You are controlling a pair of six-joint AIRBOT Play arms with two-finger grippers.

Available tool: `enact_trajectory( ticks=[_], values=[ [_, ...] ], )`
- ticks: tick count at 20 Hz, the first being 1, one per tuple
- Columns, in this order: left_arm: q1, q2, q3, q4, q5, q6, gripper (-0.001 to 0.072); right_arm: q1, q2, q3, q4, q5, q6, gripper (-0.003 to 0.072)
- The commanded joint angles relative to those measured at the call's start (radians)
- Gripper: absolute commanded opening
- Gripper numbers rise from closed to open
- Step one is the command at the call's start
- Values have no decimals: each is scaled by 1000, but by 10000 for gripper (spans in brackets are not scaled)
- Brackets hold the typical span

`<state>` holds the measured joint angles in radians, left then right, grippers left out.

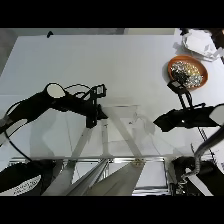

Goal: Fold the box and place the chain.

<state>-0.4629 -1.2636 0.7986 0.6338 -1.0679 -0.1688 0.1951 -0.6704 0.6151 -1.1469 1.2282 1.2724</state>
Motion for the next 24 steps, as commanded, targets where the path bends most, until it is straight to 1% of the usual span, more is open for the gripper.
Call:
enact_trajectory(
  ticks=[1, 3, 5, 6, 8, 9, 11, 12, 14, 15, 16, 20, 22, 24],
  values=[
    [-5, 77, 0, 76, -29, -67, -1, 1, 157, 14, -74, 131, 47, 358],
    [-27, 79, -8, 74, 8, -53, -1, 1, 235, 14, -99, 152, 75, 357],
    [-66, 71, -45, 64, 95, -3, -1, 1, 289, 14, -104, 152, 117, 357],
    [-84, 61, -70, 36, 160, 10, -1, 1, 304, 14, -103, 152, 127, 357],
    [-116, 26, -124, -86, 273, 138, -1, 1, 312, 14, -103, 148, 138, 356],
    [-127, 0, -132, -139, 294, 200, 0, 1, 311, 14, -105, 137, 138, 356],
    [-131, -58, -132, -230, 294, 311, 2, 1, 311, 14, -104, 101, 138, 355],
    [-130, -78, -132, -242, 295, 338, 2, 1, 311, 14, -104, 86, 138, 355],
    [-129, -104, -132, -228, 301, 356, 2, 1, 311, 14, -104, 75, 138, 354],
    [-129, -107, -132, -226, 299, 356, 3, 1, 311, 14, -105, 75, 138, 326],
    [-129, -106, -132, -227, 300, 356, 3, 1, 311, 14, -106, 74, 137, 313],
    [-129, -108, -130, -227, 311, 360, 3, 1, 311, 13, -117, 72, 132, 320],
    [-125, -121, -111, -225, 314, 436, 2, 1, 311, 13, -122, 69, 109, 322],
    [-115, -154, -64, -221, 292, 435, 2, 1, 311, 13, -137, 65, 106, 322]
  ],
)
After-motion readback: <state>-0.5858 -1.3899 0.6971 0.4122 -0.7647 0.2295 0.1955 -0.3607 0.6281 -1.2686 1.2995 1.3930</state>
